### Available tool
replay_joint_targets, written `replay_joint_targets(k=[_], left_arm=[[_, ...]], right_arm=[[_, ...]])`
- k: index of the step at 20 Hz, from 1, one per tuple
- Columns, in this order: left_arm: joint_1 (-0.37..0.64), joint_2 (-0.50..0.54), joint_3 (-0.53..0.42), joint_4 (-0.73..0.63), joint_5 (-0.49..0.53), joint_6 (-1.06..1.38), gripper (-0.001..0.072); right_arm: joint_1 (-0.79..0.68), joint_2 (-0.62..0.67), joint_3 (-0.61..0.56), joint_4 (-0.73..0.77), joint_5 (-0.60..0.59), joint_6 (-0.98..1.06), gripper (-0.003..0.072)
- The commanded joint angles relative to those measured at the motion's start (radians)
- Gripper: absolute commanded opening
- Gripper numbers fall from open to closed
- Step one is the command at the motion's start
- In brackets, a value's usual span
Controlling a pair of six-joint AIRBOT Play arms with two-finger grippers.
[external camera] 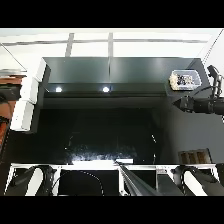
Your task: Fold the box and place the chain.
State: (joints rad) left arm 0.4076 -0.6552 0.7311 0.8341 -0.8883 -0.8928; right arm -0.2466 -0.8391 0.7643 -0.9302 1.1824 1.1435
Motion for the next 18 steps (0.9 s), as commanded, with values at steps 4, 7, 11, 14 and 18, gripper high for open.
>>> replay_joint_targets(k=[4, 7, 11, 14, 18], left_arm=[[-0.499, 0.271, -0.244, 0.423, 0.103, -0.505, 0.0020], [-0.575, 0.277, -0.261, 0.565, 0.122, -0.631, 0.0023], [-0.575, 0.277, -0.261, 0.564, 0.124, -0.631, 0.0025], [-0.575, 0.277, -0.261, 0.564, 0.127, -0.631, 0.0025], [-0.575, 0.277, -0.261, 0.564, 0.127, -0.631, 0.0025]], right_arm=[[0.060, 0.373, -0.235, -0.180, -0.355, 0.086, 0.0036], [0.060, 0.395, -0.275, -0.212, -0.328, 0.085, 0.0034], [0.060, 0.395, -0.275, -0.204, -0.287, 0.085, 0.0034], [0.060, 0.395, -0.275, -0.204, -0.287, 0.085, 0.0034], [0.060, 0.395, -0.275, -0.204, -0.287, 0.085, 0.0034]])
